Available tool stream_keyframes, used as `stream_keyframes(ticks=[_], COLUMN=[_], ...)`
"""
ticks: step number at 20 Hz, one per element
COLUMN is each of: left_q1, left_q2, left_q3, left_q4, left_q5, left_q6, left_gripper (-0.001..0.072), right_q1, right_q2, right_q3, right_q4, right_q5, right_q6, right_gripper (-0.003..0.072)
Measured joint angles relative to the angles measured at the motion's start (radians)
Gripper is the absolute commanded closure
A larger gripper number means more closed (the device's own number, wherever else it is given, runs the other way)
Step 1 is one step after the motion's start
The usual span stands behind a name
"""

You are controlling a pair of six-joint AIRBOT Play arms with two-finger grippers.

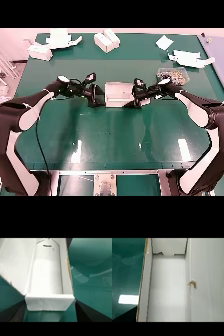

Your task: Fold the box and place the chain.

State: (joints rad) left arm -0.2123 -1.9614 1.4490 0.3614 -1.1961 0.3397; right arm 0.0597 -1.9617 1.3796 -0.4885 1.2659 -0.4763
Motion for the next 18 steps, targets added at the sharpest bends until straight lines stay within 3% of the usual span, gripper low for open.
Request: stream_keyframes(ticks=[18], left_q1=[-0.072], left_q2=[-0.026], left_q3=[0.004], left_q4=[0.017], left_q5=[0.098], left_q6=[0.028], left_gripper=[-0.0011], right_q1=[0.000], right_q2=[0.000], right_q3=[0.000], right_q4=[0.002], right_q5=[-0.001], right_q6=[0.000], right_gripper=[0.0125])
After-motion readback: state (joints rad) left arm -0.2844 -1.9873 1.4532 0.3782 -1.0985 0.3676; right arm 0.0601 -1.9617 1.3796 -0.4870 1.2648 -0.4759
